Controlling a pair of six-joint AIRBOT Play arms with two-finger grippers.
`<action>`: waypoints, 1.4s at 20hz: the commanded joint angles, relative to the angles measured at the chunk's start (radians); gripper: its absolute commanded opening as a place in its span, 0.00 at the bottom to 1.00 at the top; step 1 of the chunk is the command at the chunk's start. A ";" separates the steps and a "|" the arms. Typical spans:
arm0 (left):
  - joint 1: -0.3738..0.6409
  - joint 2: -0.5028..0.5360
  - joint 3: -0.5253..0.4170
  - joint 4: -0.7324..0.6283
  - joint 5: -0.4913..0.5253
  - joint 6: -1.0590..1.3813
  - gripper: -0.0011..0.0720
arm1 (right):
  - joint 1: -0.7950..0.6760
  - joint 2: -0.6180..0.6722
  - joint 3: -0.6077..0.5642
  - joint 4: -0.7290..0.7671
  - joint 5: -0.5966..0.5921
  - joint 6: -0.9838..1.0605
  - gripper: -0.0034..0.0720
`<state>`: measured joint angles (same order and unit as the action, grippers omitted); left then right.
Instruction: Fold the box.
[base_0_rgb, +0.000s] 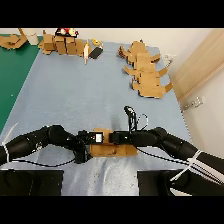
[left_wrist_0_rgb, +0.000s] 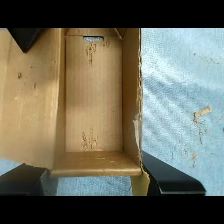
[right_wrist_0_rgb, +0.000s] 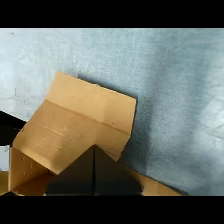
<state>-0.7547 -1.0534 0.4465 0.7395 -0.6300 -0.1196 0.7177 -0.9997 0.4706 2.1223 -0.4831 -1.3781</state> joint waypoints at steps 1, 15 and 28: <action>0.000 0.000 0.001 0.000 0.000 0.000 0.35 | 0.000 -0.011 0.000 -0.015 0.003 -0.023 0.04; 0.000 0.000 0.001 0.000 -0.001 0.000 0.35 | -0.086 0.423 0.037 -0.209 -0.704 -0.290 0.10; 0.000 0.000 0.001 0.000 -0.001 0.000 0.35 | -0.086 0.164 0.018 -0.124 -0.466 -1.162 0.64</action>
<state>-0.7547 -1.0534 0.4465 0.7395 -0.6312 -0.1192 0.6319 -0.7547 0.4885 1.9438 -1.0325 -2.3840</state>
